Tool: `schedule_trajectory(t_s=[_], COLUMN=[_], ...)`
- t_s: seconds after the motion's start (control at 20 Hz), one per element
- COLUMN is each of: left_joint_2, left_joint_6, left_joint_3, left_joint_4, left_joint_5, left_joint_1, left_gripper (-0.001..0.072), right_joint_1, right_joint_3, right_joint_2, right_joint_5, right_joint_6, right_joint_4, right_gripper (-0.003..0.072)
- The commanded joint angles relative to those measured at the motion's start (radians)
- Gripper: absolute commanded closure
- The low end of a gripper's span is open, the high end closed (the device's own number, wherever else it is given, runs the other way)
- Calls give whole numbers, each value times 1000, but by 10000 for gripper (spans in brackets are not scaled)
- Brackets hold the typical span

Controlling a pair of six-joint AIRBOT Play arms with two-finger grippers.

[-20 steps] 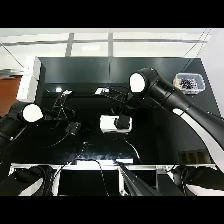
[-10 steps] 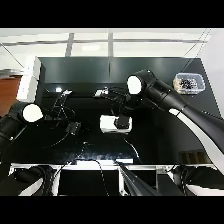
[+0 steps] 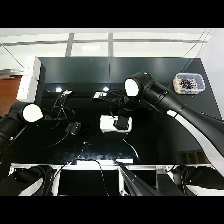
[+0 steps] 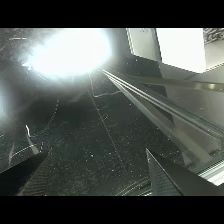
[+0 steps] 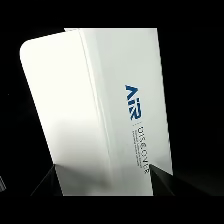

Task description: Fold the box and place the chain.

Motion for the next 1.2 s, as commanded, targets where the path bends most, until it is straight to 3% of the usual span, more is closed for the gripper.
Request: schedule_trajectory(t_s=[0.0, 1.15], left_joint_2=[0, 0], left_joint_6=[0, 0], left_joint_3=[0, 0], left_joint_4=[0, 0], left_joint_5=[0, 0], left_joint_1=[1, 1], left_gripper=[11, 11], right_joint_1=[10, 54], right_joint_3=[0, 0], right_joint_2=[0, 11], right_joint_5=[0, -7], right_joint_6=[1, 31], right_joint_4=[-19, -55], right_gripper=[-9, -9])
